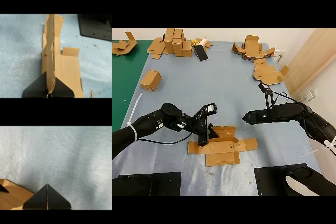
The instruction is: Fold the box.
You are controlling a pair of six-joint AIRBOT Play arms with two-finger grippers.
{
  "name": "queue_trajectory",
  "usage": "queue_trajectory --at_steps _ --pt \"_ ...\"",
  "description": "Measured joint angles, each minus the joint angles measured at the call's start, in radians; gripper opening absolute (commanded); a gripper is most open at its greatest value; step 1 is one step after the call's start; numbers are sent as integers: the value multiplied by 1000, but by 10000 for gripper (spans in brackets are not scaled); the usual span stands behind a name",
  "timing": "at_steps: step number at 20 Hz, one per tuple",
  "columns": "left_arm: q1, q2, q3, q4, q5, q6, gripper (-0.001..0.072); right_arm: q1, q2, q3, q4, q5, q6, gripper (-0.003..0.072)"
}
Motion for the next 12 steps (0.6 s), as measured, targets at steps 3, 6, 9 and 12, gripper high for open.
queue_trajectory --at_steps 3,6,9,12 --pt "-3 0 -4 1 0 2 11 0 0 0 -1 0 0 4" --pt "-4 0 -8 2 -1 3 10 0 0 0 -1 0 0 4" --pt "-4 1 -19 2 -4 4 11 0 0 0 -1 -1 0 4" --pt "-4 1 -26 6 -6 4 10 0 0 0 -1 -3 0 4"
